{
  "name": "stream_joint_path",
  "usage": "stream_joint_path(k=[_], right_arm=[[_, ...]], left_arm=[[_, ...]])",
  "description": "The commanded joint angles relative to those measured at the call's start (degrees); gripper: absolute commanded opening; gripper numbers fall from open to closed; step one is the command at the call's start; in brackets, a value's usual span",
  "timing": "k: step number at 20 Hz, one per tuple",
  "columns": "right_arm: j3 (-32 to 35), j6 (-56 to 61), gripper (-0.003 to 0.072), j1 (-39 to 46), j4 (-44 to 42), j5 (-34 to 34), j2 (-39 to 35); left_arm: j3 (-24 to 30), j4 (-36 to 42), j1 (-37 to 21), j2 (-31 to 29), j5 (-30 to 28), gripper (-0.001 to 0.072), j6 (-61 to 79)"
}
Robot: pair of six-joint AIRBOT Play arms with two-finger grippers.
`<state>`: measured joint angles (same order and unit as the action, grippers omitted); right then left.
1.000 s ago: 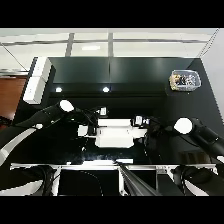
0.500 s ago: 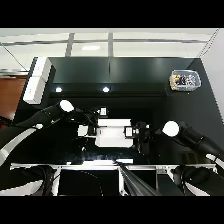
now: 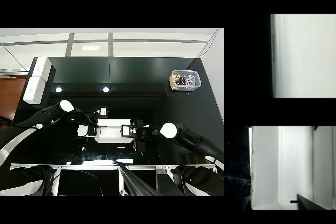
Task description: Fold the box and place the chain.
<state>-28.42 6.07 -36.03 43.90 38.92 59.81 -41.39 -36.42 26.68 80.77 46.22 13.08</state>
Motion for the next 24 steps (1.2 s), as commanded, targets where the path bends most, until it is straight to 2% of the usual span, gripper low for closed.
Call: stream_joint_path(k=[1,6,15,20,24], right_arm=[[-0.81,1.03,0.0613,-0.02,0.37,-0.76,-1.57],[-2.23,1.31,0.0613,2.71,2.49,-1.57,-1.79],[-2.99,1.18,0.0613,10.03,-2.6,1.36,-1.53],[-2.99,-7.56,0.0613,10.97,-13.84,4.07,1.79],[-2.97,-13.03,0.0613,10.97,-14.73,5.6,6.14]], left_arm=[[0.02,0.02,0.02,0.04,0.11,0.0026,0.0],[0.02,0.02,0.02,0.04,0.11,0.0026,-0.02],[0.02,0.02,0.02,0.04,0.11,0.0025,-0.02],[0.02,0.04,0.02,0.04,0.11,0.0026,-0.02],[0.02,0.04,0.02,0.04,0.11,0.0025,-0.02]])
